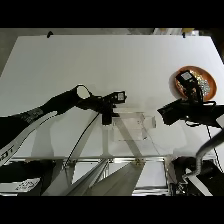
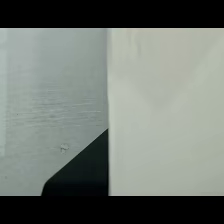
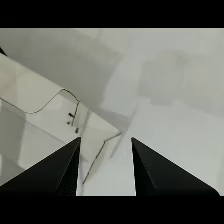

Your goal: Fold the box and place the chain.

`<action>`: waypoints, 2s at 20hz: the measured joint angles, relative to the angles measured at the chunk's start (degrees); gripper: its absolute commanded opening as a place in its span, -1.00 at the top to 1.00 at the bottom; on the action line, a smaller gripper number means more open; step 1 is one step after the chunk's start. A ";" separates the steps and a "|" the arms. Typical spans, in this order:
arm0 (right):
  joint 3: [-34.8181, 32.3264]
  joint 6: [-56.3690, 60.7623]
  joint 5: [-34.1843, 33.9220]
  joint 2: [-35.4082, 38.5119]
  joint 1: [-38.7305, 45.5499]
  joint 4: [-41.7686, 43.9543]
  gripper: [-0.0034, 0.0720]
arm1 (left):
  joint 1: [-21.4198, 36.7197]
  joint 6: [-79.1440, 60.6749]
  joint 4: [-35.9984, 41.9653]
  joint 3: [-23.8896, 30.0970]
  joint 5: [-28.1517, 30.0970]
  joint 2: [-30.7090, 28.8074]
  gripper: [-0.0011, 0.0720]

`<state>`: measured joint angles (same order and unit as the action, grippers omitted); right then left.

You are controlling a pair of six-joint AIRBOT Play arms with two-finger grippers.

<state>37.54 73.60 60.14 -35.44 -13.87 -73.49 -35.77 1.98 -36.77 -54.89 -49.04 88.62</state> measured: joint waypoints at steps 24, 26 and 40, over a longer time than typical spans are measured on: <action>-5.20 -33.77 10.38 -0.28 -3.28 5.09 0.86 | -0.02 -0.63 -1.42 -0.11 1.90 1.55 0.94; -8.20 -38.80 9.66 -0.44 -6.27 6.23 0.84 | -0.02 -0.63 -1.42 -0.11 1.90 1.55 0.94; -24.17 -52.46 -22.95 -3.54 -23.23 0.28 -0.92 | -0.02 -0.63 -1.44 -0.11 1.68 1.55 0.94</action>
<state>13.37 21.15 37.19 -38.98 -37.10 -73.21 -35.79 1.34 -38.22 -55.00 -47.35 90.17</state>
